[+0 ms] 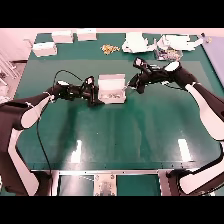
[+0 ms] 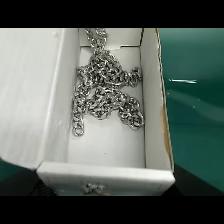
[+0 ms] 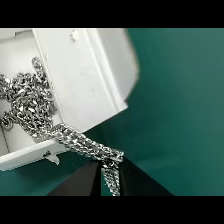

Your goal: Fold the box and place the chain.

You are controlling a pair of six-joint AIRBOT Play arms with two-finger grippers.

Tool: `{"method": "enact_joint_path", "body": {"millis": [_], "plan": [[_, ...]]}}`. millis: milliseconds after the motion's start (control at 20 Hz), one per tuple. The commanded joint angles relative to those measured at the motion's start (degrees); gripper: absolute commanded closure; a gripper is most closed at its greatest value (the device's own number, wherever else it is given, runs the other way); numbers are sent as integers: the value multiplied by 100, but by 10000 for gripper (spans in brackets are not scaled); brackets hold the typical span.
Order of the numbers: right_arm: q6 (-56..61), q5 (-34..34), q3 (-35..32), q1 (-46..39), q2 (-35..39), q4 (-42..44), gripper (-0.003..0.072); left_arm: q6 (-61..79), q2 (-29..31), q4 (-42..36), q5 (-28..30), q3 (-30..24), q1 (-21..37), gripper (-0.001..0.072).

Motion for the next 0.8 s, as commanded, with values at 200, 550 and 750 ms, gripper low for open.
{"method": "enact_joint_path", "body": {"millis": [200, 550, 750], "plan": [[1447, -7, -184, 42, 1469, -219, 684, 0, -2, 0, 2, 4, 4, 420], [1947, -874, 168, 1220, 2463, -221, 684, 2, 0, 0, 2, 4, 4, 420], [2341, -885, 326, 1753, 2463, -354, 684, 0, 0, 0, 2, 4, 7, 420]]}}
